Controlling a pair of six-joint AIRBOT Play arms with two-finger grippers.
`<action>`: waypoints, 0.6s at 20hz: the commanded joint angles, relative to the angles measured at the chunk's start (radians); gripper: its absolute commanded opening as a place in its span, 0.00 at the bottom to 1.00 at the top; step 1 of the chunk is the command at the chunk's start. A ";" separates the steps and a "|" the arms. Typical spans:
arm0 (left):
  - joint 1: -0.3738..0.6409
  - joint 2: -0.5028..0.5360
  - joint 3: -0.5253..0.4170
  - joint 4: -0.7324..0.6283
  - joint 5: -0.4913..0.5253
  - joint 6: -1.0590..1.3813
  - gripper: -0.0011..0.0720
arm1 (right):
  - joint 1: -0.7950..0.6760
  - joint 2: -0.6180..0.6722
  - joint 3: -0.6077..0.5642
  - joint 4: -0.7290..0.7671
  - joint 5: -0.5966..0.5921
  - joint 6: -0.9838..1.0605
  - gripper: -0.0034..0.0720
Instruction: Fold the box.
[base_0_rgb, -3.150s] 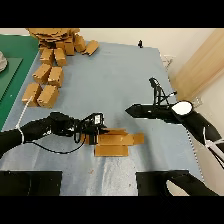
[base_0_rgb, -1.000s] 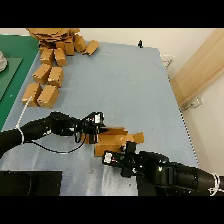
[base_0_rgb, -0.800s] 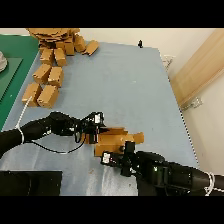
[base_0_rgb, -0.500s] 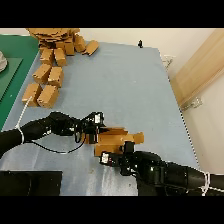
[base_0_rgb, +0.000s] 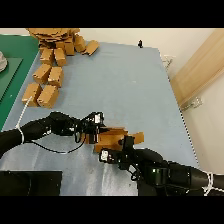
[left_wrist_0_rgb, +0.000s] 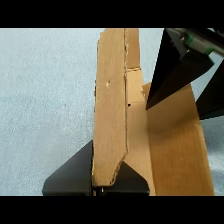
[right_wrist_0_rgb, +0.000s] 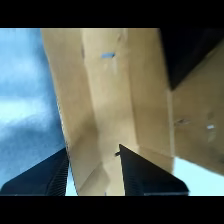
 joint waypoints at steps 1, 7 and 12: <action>0.000 0.000 0.000 0.000 0.000 0.000 0.03 | -0.001 0.013 0.013 -0.024 0.006 0.013 0.73; 0.000 0.000 0.000 0.000 0.000 0.000 0.03 | -0.103 0.100 -0.004 0.088 -0.040 0.138 1.00; 0.000 0.000 0.000 0.000 0.000 0.000 0.03 | -0.308 0.286 -0.070 0.431 -0.102 -0.294 1.00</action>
